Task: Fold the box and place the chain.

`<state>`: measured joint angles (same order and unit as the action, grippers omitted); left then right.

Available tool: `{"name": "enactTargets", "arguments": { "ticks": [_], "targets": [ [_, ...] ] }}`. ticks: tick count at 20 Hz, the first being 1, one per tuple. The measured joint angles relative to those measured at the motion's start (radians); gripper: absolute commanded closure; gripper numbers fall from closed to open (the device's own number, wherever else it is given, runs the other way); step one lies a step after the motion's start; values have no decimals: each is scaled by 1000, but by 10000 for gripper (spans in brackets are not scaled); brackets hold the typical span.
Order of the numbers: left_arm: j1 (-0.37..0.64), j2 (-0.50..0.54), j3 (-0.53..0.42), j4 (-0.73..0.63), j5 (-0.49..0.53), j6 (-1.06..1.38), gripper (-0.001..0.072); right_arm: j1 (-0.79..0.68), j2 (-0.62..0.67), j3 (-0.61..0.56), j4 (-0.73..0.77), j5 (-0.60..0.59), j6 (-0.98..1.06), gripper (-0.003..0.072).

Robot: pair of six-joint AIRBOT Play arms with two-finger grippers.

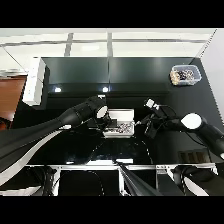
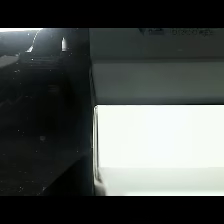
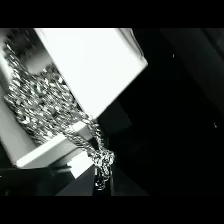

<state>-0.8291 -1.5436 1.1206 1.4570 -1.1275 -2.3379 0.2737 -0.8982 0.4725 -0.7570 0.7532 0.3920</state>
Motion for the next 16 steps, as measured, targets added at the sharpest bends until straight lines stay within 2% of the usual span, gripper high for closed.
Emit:
{"name": "enactTargets", "arguments": {
  "ticks": [4,7,11,15,16],
  "targets": [
    [0,0,0,0,0,0,679,0,181,7,-2,42,156,668],
    [0,0,0,0,0,0,678,0,274,13,102,52,269,667],
    [0,0,0,0,0,0,678,19,309,15,330,29,332,663],
    [0,0,0,0,0,0,678,71,277,-8,423,-54,352,660],
    [0,0,0,0,0,0,678,83,257,-16,433,-66,357,633]
  ]
}}
